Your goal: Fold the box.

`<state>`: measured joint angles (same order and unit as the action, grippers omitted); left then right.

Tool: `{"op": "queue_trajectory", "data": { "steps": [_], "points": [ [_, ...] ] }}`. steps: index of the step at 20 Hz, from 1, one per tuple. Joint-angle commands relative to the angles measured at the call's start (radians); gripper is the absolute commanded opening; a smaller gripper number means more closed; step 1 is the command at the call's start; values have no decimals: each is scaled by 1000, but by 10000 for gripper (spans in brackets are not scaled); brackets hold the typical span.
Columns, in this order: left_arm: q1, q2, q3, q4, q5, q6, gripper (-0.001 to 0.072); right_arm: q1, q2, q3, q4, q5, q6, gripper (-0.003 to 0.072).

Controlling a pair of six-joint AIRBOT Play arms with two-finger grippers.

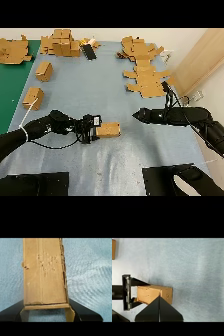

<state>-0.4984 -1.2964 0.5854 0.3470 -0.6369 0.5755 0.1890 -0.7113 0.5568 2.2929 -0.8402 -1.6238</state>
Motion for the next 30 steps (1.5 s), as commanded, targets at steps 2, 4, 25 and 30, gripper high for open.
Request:
{"op": "queue_trajectory", "data": {
  "steps": [2,4,25,30],
  "points": [
    [-1,1,1,-30,2,0,519,0,1,1,4,32,40,4],
    [1,7,1,-32,16,-31,519,0,0,1,4,51,58,3],
    [396,46,57,-38,626,-604,519,0,0,1,0,60,62,3],
    [438,-108,216,-38,626,-629,520,0,0,1,0,76,64,3]
  ]
}}
